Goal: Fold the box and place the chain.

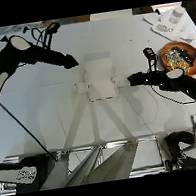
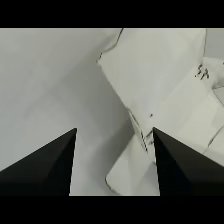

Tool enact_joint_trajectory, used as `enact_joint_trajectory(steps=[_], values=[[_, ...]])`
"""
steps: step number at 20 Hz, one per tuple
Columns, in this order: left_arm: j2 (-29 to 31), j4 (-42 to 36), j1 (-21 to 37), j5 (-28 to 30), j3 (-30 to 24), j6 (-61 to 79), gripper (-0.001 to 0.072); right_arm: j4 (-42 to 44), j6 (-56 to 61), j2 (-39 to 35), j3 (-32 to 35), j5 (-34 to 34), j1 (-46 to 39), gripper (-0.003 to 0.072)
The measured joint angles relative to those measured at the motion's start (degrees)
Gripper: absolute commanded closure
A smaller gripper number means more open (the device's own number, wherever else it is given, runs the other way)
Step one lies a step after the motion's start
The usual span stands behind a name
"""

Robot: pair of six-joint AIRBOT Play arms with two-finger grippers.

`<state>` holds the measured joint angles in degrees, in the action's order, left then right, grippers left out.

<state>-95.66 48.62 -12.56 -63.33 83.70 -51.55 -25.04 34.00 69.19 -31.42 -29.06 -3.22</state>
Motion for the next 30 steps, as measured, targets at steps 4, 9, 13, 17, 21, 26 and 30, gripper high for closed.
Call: enact_joint_trajectory(steps=[4, 9, 13, 17, 21, 26, 30], values=[[-8.61, -2.12, -1.25, -0.20, 6.08, 2.84, 0.0174, -0.02, 0.00, 0.00, 0.00, 0.00, 0.00, 0.0667], [-13.49, -6.05, -1.66, 1.33, 8.17, 6.21, 0.0173, -0.02, 0.00, 0.00, 0.00, 0.00, 0.00, 0.0667], [-15.26, -11.85, -2.21, 0.66, 8.57, 9.92, 0.0174, -0.02, 0.00, 0.00, 0.00, 0.00, 0.00, 0.0667], [-15.82, -14.01, -2.80, -3.06, 8.68, 12.63, 0.0175, -0.04, 0.00, 0.00, 0.00, 0.00, 0.00, 0.0667], [-16.00, -14.03, -2.99, -7.91, 8.68, 18.34, 0.0180, -0.04, 0.00, 0.00, 0.00, 0.00, 0.00, 0.0667], [-16.02, -9.62, -3.65, -10.21, 8.68, 24.81, 0.0209, -0.04, 0.00, 0.00, 0.00, 0.00, 0.00, 0.0667], [-16.06, -6.08, -4.98, -9.90, 8.68, 28.55, 0.0255, -0.04, 0.00, 0.00, 0.00, 0.00, 0.00, 0.0667]])
